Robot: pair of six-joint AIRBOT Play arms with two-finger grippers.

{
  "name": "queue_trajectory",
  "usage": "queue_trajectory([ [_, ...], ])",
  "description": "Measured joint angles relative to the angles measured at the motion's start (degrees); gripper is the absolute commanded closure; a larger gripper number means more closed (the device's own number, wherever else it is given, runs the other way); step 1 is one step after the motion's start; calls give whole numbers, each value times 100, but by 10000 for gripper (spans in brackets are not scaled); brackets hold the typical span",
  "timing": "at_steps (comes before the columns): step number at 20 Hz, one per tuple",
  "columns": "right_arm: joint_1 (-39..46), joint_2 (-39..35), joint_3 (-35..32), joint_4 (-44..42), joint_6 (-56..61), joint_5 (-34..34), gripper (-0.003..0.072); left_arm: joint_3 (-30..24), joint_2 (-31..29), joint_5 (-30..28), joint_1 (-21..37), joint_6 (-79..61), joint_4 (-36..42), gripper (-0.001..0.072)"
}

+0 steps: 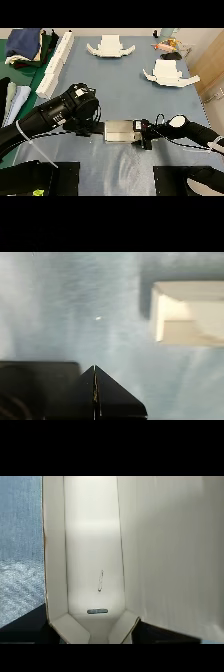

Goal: Fold the box.

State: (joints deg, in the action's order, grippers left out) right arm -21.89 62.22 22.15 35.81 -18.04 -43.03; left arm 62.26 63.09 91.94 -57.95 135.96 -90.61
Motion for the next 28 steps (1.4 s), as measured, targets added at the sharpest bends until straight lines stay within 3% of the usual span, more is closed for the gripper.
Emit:
queue_trajectory([
  [2,0,0,0,0,0,0,244,-87,-98,284,4,-192,-306,695],
  [5,0,0,0,0,2,2,245,-251,-162,157,4,-640,-595,695],
  [8,0,0,0,0,2,2,244,-518,-348,-369,111,-1534,-481,697],
  [11,0,0,0,0,2,0,244,-1213,-1040,-1314,649,-3287,175,694],
  [12,0,0,0,0,2,0,244,-1499,-1327,-1646,914,-4054,446,630],
  [13,0,0,0,0,2,0,244,-1814,-1626,-1980,1237,-5025,796,134],
  [14,0,0,0,0,2,2,244,-2116,-1880,-2269,1558,-6013,1152,10],
  [17,0,0,0,0,4,2,244,-3027,-2328,-3283,2518,-8861,2448,8],
  [20,0,0,0,0,4,2,244,-3672,-2194,-4190,2999,-11062,3845,8],
  [24,0,0,0,0,2,2,244,-3991,-1464,-4730,3163,-13455,5115,8],
  [28,-2,0,0,0,4,0,244,-4017,-804,-4964,2994,-14793,5875,8],
])
